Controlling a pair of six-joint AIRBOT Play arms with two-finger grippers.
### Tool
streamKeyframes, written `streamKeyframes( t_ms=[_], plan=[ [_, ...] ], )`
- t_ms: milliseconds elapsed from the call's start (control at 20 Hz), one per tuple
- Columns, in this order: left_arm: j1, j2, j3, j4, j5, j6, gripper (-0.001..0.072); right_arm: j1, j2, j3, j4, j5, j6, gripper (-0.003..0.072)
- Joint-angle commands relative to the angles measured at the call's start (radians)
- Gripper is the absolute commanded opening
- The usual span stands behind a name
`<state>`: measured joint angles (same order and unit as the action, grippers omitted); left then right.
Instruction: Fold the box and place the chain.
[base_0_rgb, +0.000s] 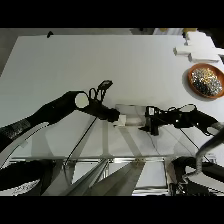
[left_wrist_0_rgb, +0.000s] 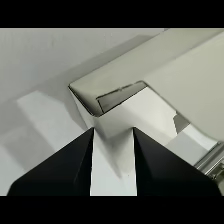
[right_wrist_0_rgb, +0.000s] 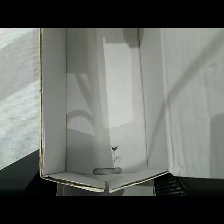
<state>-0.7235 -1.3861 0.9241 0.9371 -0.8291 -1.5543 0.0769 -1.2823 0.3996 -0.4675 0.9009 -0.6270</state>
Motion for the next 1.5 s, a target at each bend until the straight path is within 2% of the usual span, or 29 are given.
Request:
streamKeyframes(
  t_ms=[0, 500, 700, 1000, 1250, 1450],
  plan=[
    [-0.027, -0.026, 0.041, 0.076, -0.010, -0.100, 0.0283, 0.001, 0.001, 0.000, 0.001, 0.000, 0.000, 0.0397],
    [-0.087, -0.043, 0.082, 0.237, -0.039, -0.320, 0.0282, 0.001, 0.001, 0.000, 0.000, 0.000, 0.000, 0.0398],
    [-0.110, -0.080, 0.134, 0.292, -0.071, -0.423, 0.0280, 0.001, 0.001, 0.000, 0.000, 0.000, 0.000, 0.0398],
    [-0.150, -0.205, 0.277, 0.393, -0.242, -0.632, 0.0272, 0.001, 0.001, 0.000, 0.000, 0.000, 0.000, 0.0398],
    [-0.164, -0.249, 0.320, 0.438, -0.296, -0.703, 0.0270, 0.001, 0.001, 0.000, 0.000, 0.000, 0.000, 0.0398],
    [-0.166, -0.278, 0.389, 0.476, -0.362, -0.717, 0.0269, 0.001, 0.001, 0.000, 0.000, 0.000, 0.000, 0.0398]
  ],
)
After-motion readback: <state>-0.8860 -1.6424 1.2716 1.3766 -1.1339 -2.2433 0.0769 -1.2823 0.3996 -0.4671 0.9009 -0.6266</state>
